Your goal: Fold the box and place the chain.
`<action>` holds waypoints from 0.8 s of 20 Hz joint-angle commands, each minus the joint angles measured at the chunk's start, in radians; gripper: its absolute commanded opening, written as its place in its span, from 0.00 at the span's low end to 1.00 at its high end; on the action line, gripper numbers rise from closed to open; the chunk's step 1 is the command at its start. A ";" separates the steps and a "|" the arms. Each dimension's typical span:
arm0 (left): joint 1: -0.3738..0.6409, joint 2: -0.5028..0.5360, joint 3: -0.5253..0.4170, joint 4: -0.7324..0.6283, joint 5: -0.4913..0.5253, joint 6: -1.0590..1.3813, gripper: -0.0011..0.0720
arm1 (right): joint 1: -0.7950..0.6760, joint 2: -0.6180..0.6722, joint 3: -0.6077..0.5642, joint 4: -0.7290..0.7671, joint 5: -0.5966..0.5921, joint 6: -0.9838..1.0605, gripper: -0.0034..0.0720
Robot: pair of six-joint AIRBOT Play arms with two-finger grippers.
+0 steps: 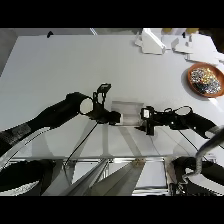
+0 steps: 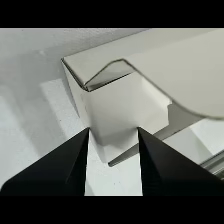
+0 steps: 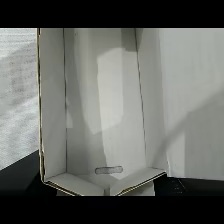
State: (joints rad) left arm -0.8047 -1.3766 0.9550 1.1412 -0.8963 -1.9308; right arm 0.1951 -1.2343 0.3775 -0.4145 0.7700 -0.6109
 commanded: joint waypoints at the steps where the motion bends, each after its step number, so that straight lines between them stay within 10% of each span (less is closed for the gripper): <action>1: -0.027 -0.049 0.050 0.083 -0.040 -0.170 0.49 | 0.000 0.000 0.001 0.000 0.000 0.000 0.39; 9: -0.056 -0.163 0.264 0.255 -0.335 -0.306 0.49 | 0.000 0.000 0.001 0.000 0.000 0.000 0.39; 16: -0.060 -0.250 0.299 0.280 -0.340 -0.388 0.48 | 0.000 0.000 0.001 0.000 0.000 0.000 0.39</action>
